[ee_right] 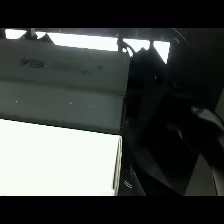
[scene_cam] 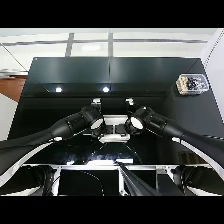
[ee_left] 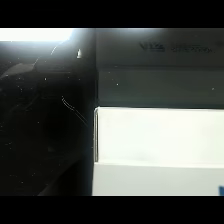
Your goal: Fold the box and place the chain.
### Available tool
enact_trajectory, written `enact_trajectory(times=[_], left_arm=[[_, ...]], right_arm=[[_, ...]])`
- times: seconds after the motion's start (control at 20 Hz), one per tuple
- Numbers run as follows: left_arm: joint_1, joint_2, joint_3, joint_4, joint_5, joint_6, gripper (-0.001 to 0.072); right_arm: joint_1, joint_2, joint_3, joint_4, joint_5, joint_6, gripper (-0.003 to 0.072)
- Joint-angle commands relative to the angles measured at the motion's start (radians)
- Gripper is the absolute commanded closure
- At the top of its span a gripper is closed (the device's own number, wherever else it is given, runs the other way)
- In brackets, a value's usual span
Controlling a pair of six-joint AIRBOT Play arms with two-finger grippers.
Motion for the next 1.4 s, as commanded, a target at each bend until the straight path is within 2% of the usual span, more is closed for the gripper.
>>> enact_trajectory(times=[0.0,0.25,0.55,0.75,0.9,1.05,1.2,1.35], left_arm=[[0.001,0.000,0.000,-0.003,-0.004,-0.002,0.0682],[0.001,0.000,0.000,-0.003,-0.005,-0.002,0.0682],[0.001,0.000,0.000,-0.003,-0.005,-0.001,0.0682],[0.001,0.000,0.000,-0.003,-0.004,-0.001,0.0682],[0.001,0.000,0.000,-0.002,-0.003,-0.001,0.0682],[0.001,0.000,0.000,-0.001,0.000,-0.001,0.0682],[0.001,0.000,0.000,0.001,0.001,-0.001,0.0682],[0.001,0.000,0.000,0.005,0.011,-0.002,0.0682]], right_arm=[[0.001,0.040,0.001,-0.035,0.017,0.004,0.0259],[0.000,0.148,0.001,-0.105,0.065,-0.017,0.0260],[-0.035,0.373,0.001,-0.255,0.089,-0.123,0.0260],[-0.160,0.512,0.001,-0.461,0.088,-0.223,0.0260],[-0.347,0.542,0.001,-0.540,0.059,-0.296,0.0260],[-0.596,0.542,0.001,-0.484,-0.098,-0.305,0.0260],[-0.833,0.533,0.001,-0.328,-0.282,-0.320,0.0259],[-0.994,0.483,0.001,-0.128,-0.394,-0.364,0.0260]])
